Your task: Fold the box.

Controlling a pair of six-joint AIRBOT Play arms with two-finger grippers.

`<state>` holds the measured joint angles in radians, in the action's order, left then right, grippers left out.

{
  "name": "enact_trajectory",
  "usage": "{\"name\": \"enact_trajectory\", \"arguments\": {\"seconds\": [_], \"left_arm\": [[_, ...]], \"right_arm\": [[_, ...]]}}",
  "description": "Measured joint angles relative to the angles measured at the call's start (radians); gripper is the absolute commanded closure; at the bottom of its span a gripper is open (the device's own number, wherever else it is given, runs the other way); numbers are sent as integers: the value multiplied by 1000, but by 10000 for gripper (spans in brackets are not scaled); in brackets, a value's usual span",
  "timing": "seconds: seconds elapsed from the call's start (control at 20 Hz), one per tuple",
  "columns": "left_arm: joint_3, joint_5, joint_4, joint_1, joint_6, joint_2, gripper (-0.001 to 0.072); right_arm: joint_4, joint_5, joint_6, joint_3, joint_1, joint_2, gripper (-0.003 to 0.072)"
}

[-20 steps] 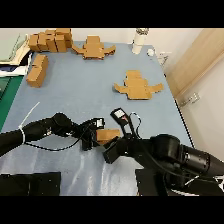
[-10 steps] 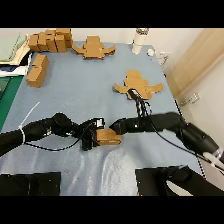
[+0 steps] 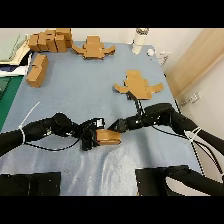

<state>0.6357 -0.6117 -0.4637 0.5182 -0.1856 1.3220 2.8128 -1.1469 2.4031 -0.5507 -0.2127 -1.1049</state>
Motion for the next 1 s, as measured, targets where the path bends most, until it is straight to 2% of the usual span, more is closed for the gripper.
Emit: {"name": "enact_trajectory", "arguments": {"seconds": [0.35,1.0], "left_arm": [[0,0,0,0,0,0,337],[0,0,0,0,0,0,337]], "right_arm": [[88,-40,93,121,7,13,685],[98,10,130,150,7,17,685]]}}
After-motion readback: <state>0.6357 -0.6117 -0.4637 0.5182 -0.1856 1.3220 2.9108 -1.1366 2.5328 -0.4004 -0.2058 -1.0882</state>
